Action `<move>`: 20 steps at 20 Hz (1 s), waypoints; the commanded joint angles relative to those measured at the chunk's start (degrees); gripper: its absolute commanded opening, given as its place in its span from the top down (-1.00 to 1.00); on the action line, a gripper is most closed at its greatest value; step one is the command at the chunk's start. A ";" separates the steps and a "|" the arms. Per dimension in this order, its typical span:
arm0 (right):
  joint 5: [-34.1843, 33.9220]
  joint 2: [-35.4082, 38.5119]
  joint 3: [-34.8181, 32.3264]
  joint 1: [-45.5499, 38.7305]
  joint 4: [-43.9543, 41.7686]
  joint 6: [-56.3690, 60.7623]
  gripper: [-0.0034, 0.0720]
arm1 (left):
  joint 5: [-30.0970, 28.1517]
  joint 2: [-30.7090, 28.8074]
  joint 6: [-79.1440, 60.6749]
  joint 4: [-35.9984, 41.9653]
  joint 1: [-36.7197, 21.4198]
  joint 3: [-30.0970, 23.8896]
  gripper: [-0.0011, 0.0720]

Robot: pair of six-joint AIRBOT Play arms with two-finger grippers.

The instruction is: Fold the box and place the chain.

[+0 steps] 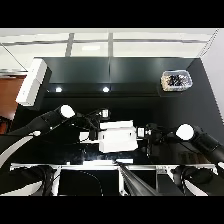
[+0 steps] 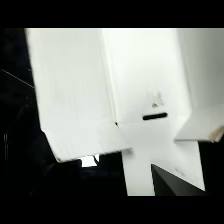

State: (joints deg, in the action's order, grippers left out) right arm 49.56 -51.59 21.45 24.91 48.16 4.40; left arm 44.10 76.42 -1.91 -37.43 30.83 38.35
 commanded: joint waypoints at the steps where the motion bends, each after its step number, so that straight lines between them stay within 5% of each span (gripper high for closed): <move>1: -3.63 -0.11 -0.63 4.33 -1.88 -0.39 -0.91 | -0.13 0.04 0.04 -0.09 0.04 0.00 0.89; 11: -14.82 -2.12 1.20 10.16 -9.22 -0.33 -0.91 | 1.66 0.04 0.04 -0.09 0.04 0.00 0.89; 20: -9.40 -2.12 6.34 1.18 -6.71 -0.37 -0.91 | 2.03 0.04 -0.59 -0.11 0.02 0.04 0.89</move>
